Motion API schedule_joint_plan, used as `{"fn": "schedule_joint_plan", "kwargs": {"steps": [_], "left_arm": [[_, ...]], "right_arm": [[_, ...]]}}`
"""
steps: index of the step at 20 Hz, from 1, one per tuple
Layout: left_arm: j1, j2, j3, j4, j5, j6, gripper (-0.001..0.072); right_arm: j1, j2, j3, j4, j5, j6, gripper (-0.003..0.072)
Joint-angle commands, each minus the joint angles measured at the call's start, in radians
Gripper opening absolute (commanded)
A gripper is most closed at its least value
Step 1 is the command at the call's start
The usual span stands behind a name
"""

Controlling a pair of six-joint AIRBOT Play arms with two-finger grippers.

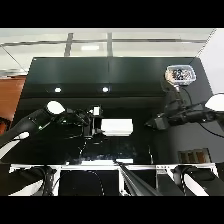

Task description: Fold the box and place the chain.

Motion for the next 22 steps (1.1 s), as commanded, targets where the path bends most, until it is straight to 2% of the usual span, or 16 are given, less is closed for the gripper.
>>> {"fn": "schedule_joint_plan", "kwargs": {"steps": [1,4,7,9,11,22], "left_arm": [[-0.005,0.061,0.043,0.041,-0.049,-0.078,0.0716],[-0.064,0.034,0.108,-0.051,-0.022,-0.094,0.0715],[-0.153,-0.091,0.202,-0.071,0.014,-0.148,0.0714],[-0.17,-0.179,0.249,-0.065,0.012,-0.232,0.0714],[-0.169,-0.221,0.253,-0.064,0.008,-0.304,0.0713],[-0.214,-0.24,0.254,-0.031,-0.054,-0.31,0.0714]], "right_arm": [[-0.066,0.077,0.0,-0.081,0.06,0.032,0.0011],[-0.066,0.077,0.0,-0.077,-0.005,0.052,0.0012],[-0.065,0.077,-0.001,-0.076,-0.047,0.069,0.0011],[-0.065,0.077,0.0,-0.076,-0.046,0.072,0.0012],[-0.065,0.077,-0.001,-0.078,-0.05,0.071,0.0012],[-0.065,0.077,0.0,-0.081,-0.08,0.071,0.0011]]}}
